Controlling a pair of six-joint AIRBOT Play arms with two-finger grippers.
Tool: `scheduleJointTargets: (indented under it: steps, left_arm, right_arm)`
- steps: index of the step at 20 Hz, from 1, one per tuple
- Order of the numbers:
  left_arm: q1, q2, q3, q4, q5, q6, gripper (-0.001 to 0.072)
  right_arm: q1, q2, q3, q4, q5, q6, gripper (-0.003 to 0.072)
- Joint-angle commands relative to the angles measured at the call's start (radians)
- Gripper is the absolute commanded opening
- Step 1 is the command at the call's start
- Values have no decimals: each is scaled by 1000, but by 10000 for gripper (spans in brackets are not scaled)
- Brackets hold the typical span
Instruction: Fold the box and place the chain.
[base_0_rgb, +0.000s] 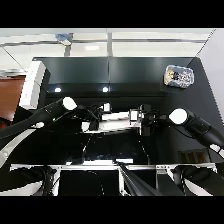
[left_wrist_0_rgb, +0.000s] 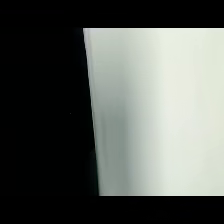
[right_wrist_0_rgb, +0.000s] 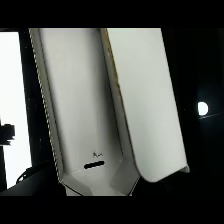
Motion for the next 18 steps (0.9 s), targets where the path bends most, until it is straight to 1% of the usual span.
scheduleJointTargets:
  steps: [1, 5, 8, 11, 15, 18]
  left_arm:
    - [-1, 0, 1, 1, -1, 0, 26]
    - [-1, 0, 1, 0, -1, 0, 26]
    - [-1, 0, 1, 1, -1, 0, 26]
    - [-1, 0, 1, 1, -1, 0, 27]
    - [-1, 0, 1, 1, -1, 0, 26]
    - [-1, 0, 1, 1, -1, 0, 27]
  right_arm:
    - [0, 0, 1, 39, -37, 0, 657]
    - [0, -8, 1, 47, -47, -1, 657]
    - [0, -39, 1, 98, -39, -9, 657]
    - [0, -65, 1, 151, 13, -63, 657]
    - [0, -94, 0, 149, 82, -80, 656]
    - [-8, -113, 0, 137, 92, -83, 656]
